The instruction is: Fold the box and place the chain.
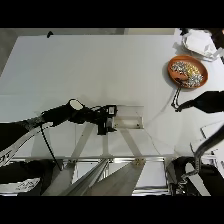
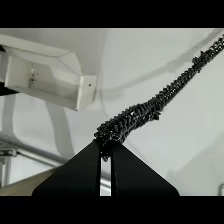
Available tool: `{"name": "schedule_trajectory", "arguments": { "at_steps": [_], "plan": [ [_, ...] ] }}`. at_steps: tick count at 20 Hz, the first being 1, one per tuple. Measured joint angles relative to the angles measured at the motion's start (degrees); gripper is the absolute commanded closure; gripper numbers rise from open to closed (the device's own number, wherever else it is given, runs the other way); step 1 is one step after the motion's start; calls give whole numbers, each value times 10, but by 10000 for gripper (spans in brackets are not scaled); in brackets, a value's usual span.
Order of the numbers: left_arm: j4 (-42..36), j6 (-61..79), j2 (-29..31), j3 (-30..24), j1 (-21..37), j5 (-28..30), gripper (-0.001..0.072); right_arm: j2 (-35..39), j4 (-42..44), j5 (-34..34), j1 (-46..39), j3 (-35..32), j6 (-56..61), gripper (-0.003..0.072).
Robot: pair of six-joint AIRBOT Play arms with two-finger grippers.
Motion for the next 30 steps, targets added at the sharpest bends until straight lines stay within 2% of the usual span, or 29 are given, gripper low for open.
{"name": "schedule_trajectory", "arguments": {
  "at_steps": [6,14,17,23,30],
  "plan": [
    [0,0,0,0,0,0,338,77,86,-43,0,-132,2,664],
    [0,0,0,0,0,0,339,98,162,-151,28,-294,-5,664],
    [0,0,0,0,0,0,339,99,179,-209,88,-315,-4,664],
    [0,0,0,0,0,0,339,87,190,-367,231,-327,5,664],
    [0,0,0,0,0,0,339,10,192,-479,354,-328,15,664]
  ]
}}
